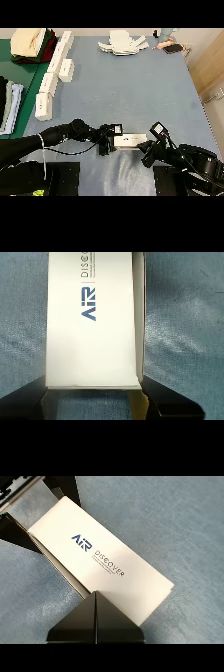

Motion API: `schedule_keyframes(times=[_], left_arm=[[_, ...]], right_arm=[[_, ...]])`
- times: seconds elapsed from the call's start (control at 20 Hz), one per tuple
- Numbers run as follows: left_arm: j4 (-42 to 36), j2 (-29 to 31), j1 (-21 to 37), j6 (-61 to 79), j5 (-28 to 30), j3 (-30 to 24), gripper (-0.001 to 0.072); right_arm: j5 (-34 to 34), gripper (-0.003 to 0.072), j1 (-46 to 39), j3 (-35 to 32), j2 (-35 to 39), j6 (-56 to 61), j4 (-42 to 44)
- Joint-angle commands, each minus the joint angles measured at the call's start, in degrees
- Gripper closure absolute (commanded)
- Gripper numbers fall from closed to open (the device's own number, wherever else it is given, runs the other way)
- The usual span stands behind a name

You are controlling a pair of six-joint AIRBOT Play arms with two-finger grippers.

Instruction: Fold the box.

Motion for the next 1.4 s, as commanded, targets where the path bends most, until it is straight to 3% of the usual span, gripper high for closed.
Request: schedule_keyframes(times=[0.0,0.25,0.5,0.75,0.95,1.1,1.35], left_arm=[[0.0,0.0,0.0,0.0,0.0,0.0,0.0192],[0.0,0.0,0.0,0.0,0.0,0.0,0.0192],[0.0,0.0,0.0,0.0,0.0,0.0,0.0193],[0.0,0.0,0.0,0.0,0.0,0.0,0.0192],[0.0,0.0,0.0,0.0,0.0,0.0,0.0192],[0.0,0.0,0.0,0.0,0.0,0.0,0.0192],[0.0,0.0,0.0,0.0,0.0,0.0,0.0193]], right_arm=[[1.2,0.0684,0.0,-0.1,-1.9,0.5,0.2],[1.1,0.0684,0.0,0.0,-2.9,0.5,0.9],[-1.0,0.0684,0.0,0.0,1.1,0.5,0.2],[-1.4,0.0684,-0.1,2.7,6.6,5.3,-9.3],[5.0,0.0684,-2.6,6.4,6.1,6.9,-14.9],[8.3,0.0684,-5.7,9.2,2.7,7.0,-16.1],[15.3,0.0683,-13.5,17.1,-13.4,13.6,-15.6]])
